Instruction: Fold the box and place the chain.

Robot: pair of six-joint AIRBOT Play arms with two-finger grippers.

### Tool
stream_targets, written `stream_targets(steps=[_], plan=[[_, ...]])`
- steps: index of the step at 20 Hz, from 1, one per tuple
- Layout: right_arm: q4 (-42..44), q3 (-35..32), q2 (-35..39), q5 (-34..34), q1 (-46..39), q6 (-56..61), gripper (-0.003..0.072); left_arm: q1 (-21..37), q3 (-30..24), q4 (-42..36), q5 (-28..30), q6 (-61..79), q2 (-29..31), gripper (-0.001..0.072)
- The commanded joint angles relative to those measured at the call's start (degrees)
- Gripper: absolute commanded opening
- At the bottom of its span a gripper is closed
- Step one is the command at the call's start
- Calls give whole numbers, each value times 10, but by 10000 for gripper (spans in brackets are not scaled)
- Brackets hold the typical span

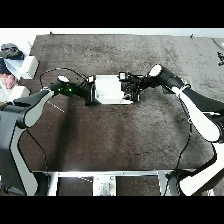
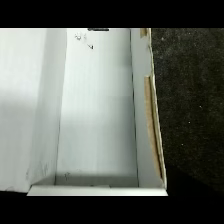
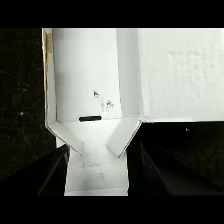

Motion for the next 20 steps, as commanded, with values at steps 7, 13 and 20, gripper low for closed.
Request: stream_targets(steps=[7,13,20], plan=[[69,-1,-10,-3,10,-26,170,0,0,0,0,0,0,123],[105,-1,-25,-4,11,-51,172,0,0,0,0,0,0,124],[109,-1,-37,-3,12,-67,477,0,0,0,0,0,0,124]])
